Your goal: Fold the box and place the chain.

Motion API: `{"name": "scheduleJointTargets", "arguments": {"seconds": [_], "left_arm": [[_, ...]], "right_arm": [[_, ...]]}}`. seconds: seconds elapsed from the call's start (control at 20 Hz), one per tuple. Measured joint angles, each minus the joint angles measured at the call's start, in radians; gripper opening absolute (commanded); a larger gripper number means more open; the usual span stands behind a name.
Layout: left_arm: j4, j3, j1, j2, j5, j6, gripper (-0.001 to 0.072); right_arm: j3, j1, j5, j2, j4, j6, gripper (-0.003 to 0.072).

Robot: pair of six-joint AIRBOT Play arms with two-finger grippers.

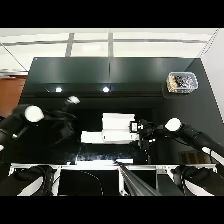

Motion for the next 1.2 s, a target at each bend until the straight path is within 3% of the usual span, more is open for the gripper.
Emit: {"name": "scheduleJointTargets", "arguments": {"seconds": [0.1,0.2,0.35,0.5,0.65,0.95,1.0,1.05,1.1,1.2], "left_arm": [[-0.026,-0.021,0.171,-0.026,-0.074,-0.195,0.0029],[-0.147,-0.063,0.311,-0.077,-0.124,-0.256,0.0027],[-0.379,-0.143,0.402,-0.165,-0.161,-0.200,0.0026],[-0.516,-0.198,0.348,-0.211,-0.106,-0.153,0.0026],[-0.610,-0.220,0.218,-0.230,-0.020,-0.138,0.0026],[-0.699,-0.226,0.013,-0.239,0.074,-0.099,0.0026],[-0.706,-0.220,-0.006,-0.238,0.074,-0.083,0.0102],[-0.711,-0.214,-0.018,-0.235,0.069,-0.070,0.0446],[-0.711,-0.204,-0.027,-0.231,0.058,-0.059,0.0635],[-0.716,-0.180,-0.039,-0.222,0.023,-0.045,0.0650]], "right_arm": [[0.000,0.000,0.000,0.000,0.000,0.000,0.0313],[0.000,0.000,0.000,0.000,0.000,0.000,0.0313],[0.000,0.000,0.000,0.000,0.000,0.000,0.0313],[0.000,0.000,0.000,0.000,0.000,0.000,0.0313],[0.000,0.000,0.000,0.000,0.000,0.000,0.0313],[0.000,0.000,0.000,0.000,0.000,0.000,0.0313],[0.000,0.000,0.000,0.000,0.000,0.000,0.0313],[0.000,0.000,0.000,0.000,0.000,0.000,0.0314],[0.000,0.000,0.000,0.000,0.000,0.000,0.0314],[0.000,0.000,0.000,0.000,0.000,0.000,0.0313]]}}
